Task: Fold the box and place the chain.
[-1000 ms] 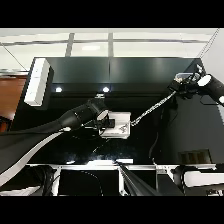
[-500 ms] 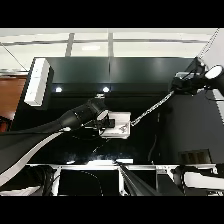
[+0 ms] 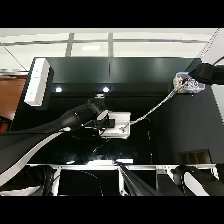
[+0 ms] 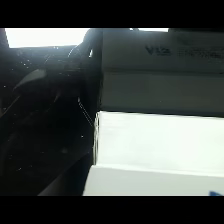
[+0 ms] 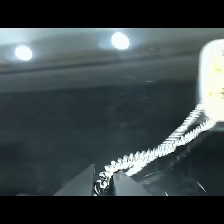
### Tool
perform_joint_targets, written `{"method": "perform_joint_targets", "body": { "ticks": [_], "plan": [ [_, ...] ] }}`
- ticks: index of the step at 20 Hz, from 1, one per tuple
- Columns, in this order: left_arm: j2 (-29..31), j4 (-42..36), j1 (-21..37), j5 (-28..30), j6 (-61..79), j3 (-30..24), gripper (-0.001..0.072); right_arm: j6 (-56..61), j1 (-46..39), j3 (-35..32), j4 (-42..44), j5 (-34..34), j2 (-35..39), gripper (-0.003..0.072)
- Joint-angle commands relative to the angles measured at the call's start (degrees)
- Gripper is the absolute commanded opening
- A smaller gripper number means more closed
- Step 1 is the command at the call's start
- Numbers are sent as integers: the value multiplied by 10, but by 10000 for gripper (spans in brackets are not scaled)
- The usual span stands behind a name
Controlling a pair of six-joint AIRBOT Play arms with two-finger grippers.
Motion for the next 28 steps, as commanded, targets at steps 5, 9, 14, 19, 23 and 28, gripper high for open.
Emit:
{"method": "perform_joint_targets", "body": {
  "ticks": [5, 9, 14, 19, 23, 28],
  "plan": [
    [0, 0, 0, 0, 0, 0, 30, -33, 71, 0, 174, 103, 61, 13],
    [0, 0, 0, 0, 0, 0, 31, -31, 152, 0, 199, 93, 61, 13],
    [0, 0, 0, 0, 0, 0, 30, -18, 243, -5, 207, 57, 52, 14],
    [0, 0, 0, 0, 0, 0, 30, 3, 301, -87, 211, 12, 38, 14],
    [0, 0, 0, 0, 0, 0, 31, 3, 323, -163, 238, -53, 25, 14],
    [0, 0, 0, 0, 0, 0, 31, -13, 342, -188, 271, -88, -38, 14]
  ]
}}
